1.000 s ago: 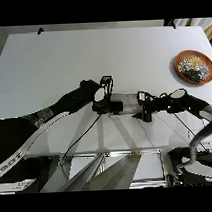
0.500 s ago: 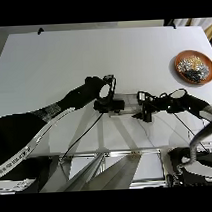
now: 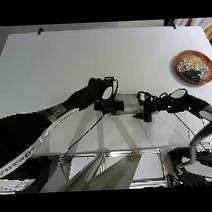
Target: Fold the box and place the chain.
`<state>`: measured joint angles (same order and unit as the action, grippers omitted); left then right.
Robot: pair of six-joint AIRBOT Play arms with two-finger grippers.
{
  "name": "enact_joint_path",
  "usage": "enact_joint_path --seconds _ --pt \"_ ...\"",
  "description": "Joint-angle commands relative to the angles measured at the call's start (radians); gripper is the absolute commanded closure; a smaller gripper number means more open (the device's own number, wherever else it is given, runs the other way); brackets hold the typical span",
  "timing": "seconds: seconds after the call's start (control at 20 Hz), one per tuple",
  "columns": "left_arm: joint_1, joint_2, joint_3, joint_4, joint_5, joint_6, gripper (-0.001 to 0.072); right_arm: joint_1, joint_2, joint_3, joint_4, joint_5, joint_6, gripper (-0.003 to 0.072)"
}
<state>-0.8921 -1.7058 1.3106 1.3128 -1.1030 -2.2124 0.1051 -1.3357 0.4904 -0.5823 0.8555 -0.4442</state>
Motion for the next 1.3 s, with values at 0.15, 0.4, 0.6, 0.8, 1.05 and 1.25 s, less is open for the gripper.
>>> enact_joint_path --seconds 0.15,0.4,0.6,0.8,1.05,1.25 --pt "-0.013 -0.013 0.001 -0.012 -0.012 -0.018 0.0705 0.001 0.001 0.000 0.003 -0.003 0.002 0.0284" --pt "-0.013 -0.013 0.001 -0.011 -0.012 -0.013 0.0341 0.001 0.001 0.000 0.003 -0.003 0.002 0.0284" --pt "-0.006 -0.009 0.001 -0.010 -0.004 -0.013 0.0304 0.001 0.001 0.000 0.003 -0.003 0.002 0.0284" --pt "-0.004 -0.009 0.001 -0.008 -0.006 -0.013 0.0633 0.001 0.001 0.000 0.003 -0.003 0.002 0.0284" --pt "-0.004 -0.009 0.001 0.005 -0.018 -0.013 0.0706 0.001 0.001 0.000 0.003 -0.003 0.002 0.0284" --pt "-0.003 0.007 0.001 0.006 -0.021 0.027 0.0483 0.001 0.001 0.000 0.003 -0.003 0.002 0.0284"
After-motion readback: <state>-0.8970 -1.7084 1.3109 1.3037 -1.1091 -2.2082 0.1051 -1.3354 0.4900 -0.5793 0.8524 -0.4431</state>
